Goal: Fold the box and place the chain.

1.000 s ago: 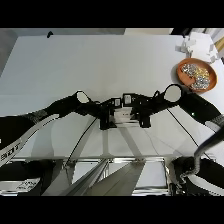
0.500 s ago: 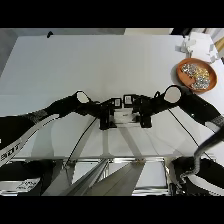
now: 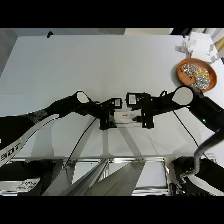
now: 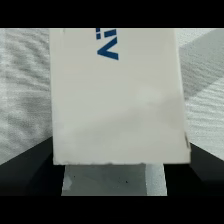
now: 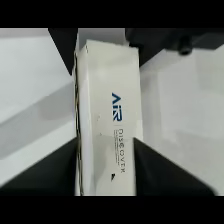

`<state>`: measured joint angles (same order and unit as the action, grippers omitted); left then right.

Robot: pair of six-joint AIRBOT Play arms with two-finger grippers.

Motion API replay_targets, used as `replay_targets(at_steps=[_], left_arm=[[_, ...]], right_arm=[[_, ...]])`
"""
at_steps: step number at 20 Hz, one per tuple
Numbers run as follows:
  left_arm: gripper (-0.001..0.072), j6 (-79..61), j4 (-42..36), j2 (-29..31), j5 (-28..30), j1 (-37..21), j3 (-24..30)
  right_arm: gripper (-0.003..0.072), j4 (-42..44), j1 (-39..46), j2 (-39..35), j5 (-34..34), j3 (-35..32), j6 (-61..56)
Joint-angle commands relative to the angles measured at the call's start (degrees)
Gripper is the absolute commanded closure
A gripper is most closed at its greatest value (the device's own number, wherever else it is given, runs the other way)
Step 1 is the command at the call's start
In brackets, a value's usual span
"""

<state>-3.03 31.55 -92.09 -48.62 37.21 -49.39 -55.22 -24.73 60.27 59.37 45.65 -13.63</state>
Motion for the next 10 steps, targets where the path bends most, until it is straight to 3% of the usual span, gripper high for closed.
replay_targets(at_steps=[1, 4, 10], left_arm=[[0.0506, 0.1, 0.0, 0.0, 1.3, 0.0, 0.0], [0.0506, 0.1, 0.0, 0.0, 1.2, 0.0, 0.0], [0.0506, 0.1, 0.0, 0.0, 1.2, 0.0, 0.0]], right_arm=[[0.0668, 7.7, 2.4, -1.4, -0.1, -0.6, -1.0], [0.0673, 15.1, 5.3, -0.4, -3.8, -5.5, -0.9], [0.0675, 17.1, 5.4, 2.3, -5.8, -12.6, 0.8]])
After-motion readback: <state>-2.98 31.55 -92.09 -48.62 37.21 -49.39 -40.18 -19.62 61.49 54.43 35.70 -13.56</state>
